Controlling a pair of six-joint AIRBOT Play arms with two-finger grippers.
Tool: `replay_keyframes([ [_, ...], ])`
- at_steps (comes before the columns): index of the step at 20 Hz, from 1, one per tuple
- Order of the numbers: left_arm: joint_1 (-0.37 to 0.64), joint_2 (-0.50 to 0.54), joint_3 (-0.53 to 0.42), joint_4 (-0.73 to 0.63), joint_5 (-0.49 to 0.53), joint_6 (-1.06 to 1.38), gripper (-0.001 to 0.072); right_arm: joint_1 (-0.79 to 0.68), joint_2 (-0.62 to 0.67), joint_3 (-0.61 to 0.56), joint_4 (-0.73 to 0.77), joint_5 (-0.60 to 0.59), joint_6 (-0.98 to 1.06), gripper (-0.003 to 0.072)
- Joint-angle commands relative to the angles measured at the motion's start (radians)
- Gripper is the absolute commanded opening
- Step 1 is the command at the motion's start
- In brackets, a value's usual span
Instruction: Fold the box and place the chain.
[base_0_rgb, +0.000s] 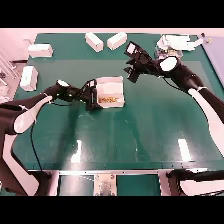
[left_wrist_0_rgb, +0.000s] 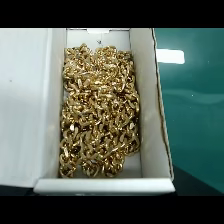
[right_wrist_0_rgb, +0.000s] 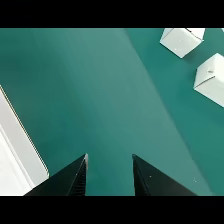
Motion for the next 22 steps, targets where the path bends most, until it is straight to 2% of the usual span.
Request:
replay_keyframes([
  [1,0.0,0.0,0.0,0.0,0.0,0.0,0.0379,-0.046,-0.085,0.041,0.227,0.114,-0.214,0.033],
  [8,0.0,0.0,0.0,0.0,0.0,0.0,0.0379,-0.045,-0.158,0.105,0.235,0.32,-0.239,0.0329],
  [13,0.0,0.0,0.0,0.0,0.0,0.0,0.0378,-0.041,-0.158,0.132,0.235,0.558,-0.227,0.0334],
  [19,0.0,0.0,0.0,0.0,0.0,0.0,0.0379,-0.029,-0.158,0.134,0.233,0.652,-0.2,0.0335],
  [22,0.0,0.0,0.0,0.0,0.0,0.0,0.0378,-0.014,-0.159,0.132,0.161,0.664,-0.185,0.0336],
])
